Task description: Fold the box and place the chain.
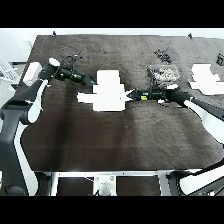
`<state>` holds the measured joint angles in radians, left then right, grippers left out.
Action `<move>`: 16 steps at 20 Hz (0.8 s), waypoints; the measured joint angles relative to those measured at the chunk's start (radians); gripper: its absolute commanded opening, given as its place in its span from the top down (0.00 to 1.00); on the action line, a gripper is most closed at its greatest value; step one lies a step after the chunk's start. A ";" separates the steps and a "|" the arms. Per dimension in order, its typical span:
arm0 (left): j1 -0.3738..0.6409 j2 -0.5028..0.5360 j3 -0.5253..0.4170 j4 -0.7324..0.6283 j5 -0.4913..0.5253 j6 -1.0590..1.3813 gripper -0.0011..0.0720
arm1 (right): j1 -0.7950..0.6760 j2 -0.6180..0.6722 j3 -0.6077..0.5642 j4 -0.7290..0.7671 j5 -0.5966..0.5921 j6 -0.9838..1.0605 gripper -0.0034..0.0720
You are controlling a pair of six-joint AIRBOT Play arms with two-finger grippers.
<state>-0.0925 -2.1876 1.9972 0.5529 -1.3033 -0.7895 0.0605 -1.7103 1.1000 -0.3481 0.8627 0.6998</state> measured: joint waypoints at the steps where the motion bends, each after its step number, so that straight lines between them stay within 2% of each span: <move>1: 0.000 -0.005 0.000 -0.003 0.001 0.001 0.41 | 0.000 0.000 0.000 0.000 0.000 0.000 0.94; 8: -0.002 -0.013 0.020 0.013 0.056 0.005 0.41 | 0.000 0.000 0.000 0.000 0.000 -0.003 0.94; 16: 0.000 -0.011 0.031 0.049 0.068 -0.005 0.42 | 0.000 0.000 0.000 0.000 0.000 -0.004 0.94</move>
<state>-0.0925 -2.1990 2.0277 0.6022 -1.2354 -0.7948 0.0605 -1.7103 1.1000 -0.3481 0.8631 0.6956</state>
